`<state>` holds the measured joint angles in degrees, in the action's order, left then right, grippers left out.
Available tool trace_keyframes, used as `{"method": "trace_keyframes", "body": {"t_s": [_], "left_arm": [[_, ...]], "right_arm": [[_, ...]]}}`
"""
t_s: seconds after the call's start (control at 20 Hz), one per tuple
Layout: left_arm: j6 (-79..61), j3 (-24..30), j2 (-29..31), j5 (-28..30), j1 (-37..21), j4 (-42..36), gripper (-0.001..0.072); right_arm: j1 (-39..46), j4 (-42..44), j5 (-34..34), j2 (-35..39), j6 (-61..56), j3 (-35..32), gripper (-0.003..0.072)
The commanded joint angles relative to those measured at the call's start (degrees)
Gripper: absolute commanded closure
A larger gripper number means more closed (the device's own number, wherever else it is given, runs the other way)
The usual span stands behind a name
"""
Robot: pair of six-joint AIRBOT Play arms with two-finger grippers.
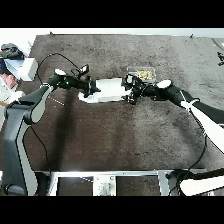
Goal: Fold the box and place the chain.
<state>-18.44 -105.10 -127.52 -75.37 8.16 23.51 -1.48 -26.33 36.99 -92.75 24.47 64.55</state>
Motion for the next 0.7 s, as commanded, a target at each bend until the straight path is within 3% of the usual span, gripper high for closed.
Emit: {"method": "trace_keyframes", "body": {"t_s": [0.0, 0.25, 0.5, 0.65], "left_arm": [[0.0, 0.0, 0.0, 0.0, 0.0, 0.0, 0.0697], [0.0, 0.0, 0.0, -0.1, 0.0, 0.0, 0.0697], [0.0, 0.0, 0.0, -0.1, 0.0, 0.0, 0.0697], [0.0, 0.0, 0.0, -0.1, 0.0, 0.0, 0.0697]], "right_arm": [[1.8, 1.5, 6.0, -2.7, 0.8, 4.0, 0.0093], [2.2, 0.5, 6.4, -4.4, 0.8, 5.3, 0.0095], [2.6, 0.1, 9.8, -8.7, -1.5, 11.0, 0.0094], [2.9, -5.7, 12.7, -10.5, -7.1, 14.4, 0.0094]]}}
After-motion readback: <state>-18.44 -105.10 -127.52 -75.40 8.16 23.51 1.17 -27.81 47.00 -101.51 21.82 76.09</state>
